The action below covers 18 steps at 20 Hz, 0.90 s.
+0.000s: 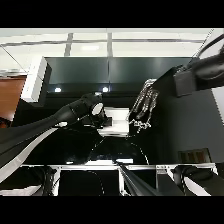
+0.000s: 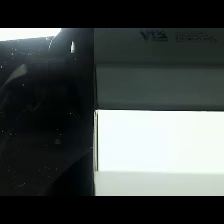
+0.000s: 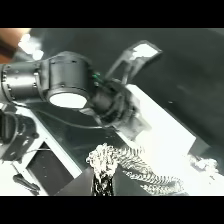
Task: Fold the box and place the chain.
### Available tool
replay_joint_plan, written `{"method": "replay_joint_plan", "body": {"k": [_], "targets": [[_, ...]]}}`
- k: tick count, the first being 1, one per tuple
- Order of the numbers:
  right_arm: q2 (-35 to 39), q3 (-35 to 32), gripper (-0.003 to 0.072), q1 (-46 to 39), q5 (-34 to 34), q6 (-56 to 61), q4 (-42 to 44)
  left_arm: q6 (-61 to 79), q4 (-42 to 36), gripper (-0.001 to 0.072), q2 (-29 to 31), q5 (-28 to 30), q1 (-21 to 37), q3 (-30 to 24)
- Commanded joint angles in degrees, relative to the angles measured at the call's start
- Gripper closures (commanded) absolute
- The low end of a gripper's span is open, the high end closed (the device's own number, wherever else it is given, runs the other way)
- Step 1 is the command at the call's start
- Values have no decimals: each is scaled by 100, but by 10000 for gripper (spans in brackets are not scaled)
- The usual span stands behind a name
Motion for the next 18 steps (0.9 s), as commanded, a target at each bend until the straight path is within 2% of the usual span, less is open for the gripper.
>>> {"method": "replay_joint_plan", "body": {"k": [1, 5, 13, 16, 18], "targets": [[2, -542, 675, 304, -601, -55, 243, -2, -2, 680, 2, 101, 4, 0], [2, -1222, 674, 551, -1211, -52, 317, -2, 0, 680, 2, 103, 4, 0], [-17, -3073, 674, 907, -2973, -24, 393, -2, 0, 680, 2, 101, 4, 0], [-83, -3609, 674, 1051, -3355, -20, 417, -2, -2, 680, 2, 101, 4, 0], [-190, -3713, 674, 1086, -3427, -20, 413, -2, -2, 680, 2, 101, 4, 0]]}}
